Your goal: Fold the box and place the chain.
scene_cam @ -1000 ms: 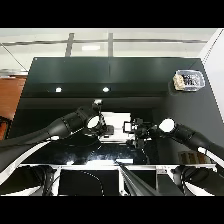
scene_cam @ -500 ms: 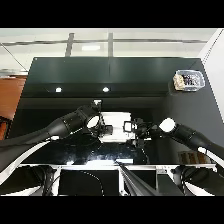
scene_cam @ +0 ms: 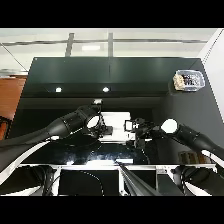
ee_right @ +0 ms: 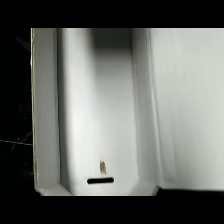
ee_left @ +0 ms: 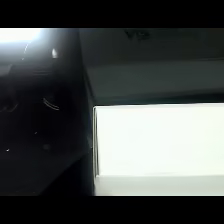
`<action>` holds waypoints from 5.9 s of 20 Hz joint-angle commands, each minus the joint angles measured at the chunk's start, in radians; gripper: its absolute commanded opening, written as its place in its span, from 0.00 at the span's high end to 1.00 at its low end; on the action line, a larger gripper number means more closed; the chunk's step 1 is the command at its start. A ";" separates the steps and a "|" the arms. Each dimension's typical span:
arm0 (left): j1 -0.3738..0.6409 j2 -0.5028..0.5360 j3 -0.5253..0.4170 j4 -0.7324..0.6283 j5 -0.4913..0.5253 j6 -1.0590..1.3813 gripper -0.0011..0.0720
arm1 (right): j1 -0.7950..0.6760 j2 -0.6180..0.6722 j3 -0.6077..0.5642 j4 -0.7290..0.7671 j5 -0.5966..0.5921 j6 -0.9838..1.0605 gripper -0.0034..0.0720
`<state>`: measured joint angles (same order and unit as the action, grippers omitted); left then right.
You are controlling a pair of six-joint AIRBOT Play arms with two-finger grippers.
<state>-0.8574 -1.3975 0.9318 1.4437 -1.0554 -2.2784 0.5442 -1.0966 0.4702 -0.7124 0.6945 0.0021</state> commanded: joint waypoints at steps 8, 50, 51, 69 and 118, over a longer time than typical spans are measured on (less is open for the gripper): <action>-0.002 0.000 0.001 0.076 -0.018 -0.027 0.95 | 0.000 0.082 0.000 -0.195 0.042 0.143 0.02; -0.002 0.000 0.001 0.062 0.002 -0.030 0.94 | -0.023 0.069 0.001 0.024 -0.013 0.326 0.89; -0.002 0.000 0.001 0.062 0.002 -0.030 0.94 | -0.069 0.102 0.002 -0.051 0.024 0.430 0.89; 0.000 0.000 0.001 0.063 -0.001 -0.030 0.94 | -0.531 0.023 -0.154 0.057 0.362 1.199 0.90; 0.000 0.000 0.000 0.067 0.000 -0.030 0.94 | 0.264 -0.196 0.369 -0.710 0.288 2.298 0.65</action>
<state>-0.8581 -1.3975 0.9321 1.5097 -1.0557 -2.3074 0.7963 -1.2797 0.8352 -1.4044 0.9703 2.2532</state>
